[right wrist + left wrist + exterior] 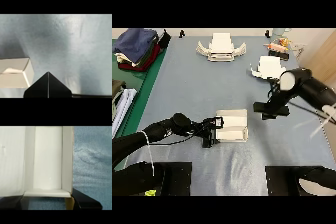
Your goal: Fold the box.
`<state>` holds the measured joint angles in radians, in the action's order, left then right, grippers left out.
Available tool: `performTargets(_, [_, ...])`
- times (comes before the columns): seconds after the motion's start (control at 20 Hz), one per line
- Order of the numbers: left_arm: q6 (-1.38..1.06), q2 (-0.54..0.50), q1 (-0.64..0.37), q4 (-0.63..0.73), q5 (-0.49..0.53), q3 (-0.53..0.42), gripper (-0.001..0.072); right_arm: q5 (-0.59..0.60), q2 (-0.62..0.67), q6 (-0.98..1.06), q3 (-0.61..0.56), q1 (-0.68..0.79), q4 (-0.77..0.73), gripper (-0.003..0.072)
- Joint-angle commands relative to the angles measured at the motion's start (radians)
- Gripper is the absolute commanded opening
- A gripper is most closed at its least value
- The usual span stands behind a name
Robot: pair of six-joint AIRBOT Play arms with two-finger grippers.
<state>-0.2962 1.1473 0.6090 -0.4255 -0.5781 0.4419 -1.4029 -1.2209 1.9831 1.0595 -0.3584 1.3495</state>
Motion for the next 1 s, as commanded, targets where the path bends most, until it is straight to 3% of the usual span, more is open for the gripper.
performTargets(0.0, [0.0, 0.0, 0.0, 0.0, 0.0, 0.0, 0.0505, 0.037, -0.131, -0.34, 0.001, 0.269, -0.44, 0.0])
performTargets(0.1, [0.0, 0.0, 0.0, 0.0, 0.0, 0.0, 0.0505, 0.025, -0.248, -0.488, 0.001, 0.356, -0.675, 0.0001])
performTargets(0.25, [0.0, 0.0, 0.0, 0.0, 0.0, 0.0, 0.0505, -0.041, -0.397, -0.646, 0.015, 0.38, -0.861, 0.0001])
performTargets(0.4, [0.0, 0.0, 0.0, 0.0, 0.0, 0.0, 0.0505, -0.146, -0.478, -0.755, 0.042, 0.313, -0.865, 0.0001])
performTargets(0.7, [0.0, 0.0, 0.0, 0.0, 0.0, 0.0, 0.0505, -0.328, -0.483, -0.897, 0.101, 0.154, -0.829, 0.0001])
performTargets(0.95, [0.0, 0.0, 0.0, 0.0, 0.0, 0.0, 0.0505, -0.285, -0.393, -0.95, 0.119, 0.079, -0.628, 0.0001])
